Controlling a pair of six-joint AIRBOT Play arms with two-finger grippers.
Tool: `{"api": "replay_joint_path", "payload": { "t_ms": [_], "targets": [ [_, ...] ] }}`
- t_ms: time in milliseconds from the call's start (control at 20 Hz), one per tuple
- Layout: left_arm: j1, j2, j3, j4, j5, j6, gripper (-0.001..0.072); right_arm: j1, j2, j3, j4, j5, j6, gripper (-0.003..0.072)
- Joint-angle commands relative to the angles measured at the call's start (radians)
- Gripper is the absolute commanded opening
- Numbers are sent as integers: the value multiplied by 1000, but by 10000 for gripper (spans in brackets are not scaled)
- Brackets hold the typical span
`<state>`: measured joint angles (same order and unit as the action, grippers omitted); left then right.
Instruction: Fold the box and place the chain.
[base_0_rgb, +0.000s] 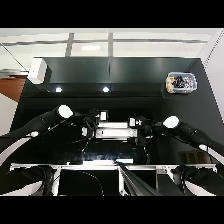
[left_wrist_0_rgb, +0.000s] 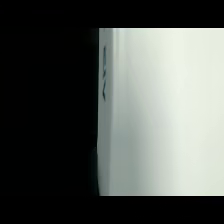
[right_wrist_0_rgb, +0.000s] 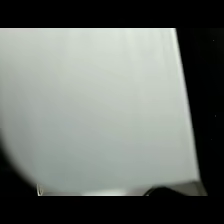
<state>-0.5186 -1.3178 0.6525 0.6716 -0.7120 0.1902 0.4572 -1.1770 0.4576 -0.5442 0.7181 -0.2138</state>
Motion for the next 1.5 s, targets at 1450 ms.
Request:
{"api": "replay_joint_path", "payload": {
  "t_ms": [1450],
  "targets": [
    [0, 18, 1, -2, -2, -42, 253, 35, -2, -2, -33, -31, 19, 528]
  ]
}}
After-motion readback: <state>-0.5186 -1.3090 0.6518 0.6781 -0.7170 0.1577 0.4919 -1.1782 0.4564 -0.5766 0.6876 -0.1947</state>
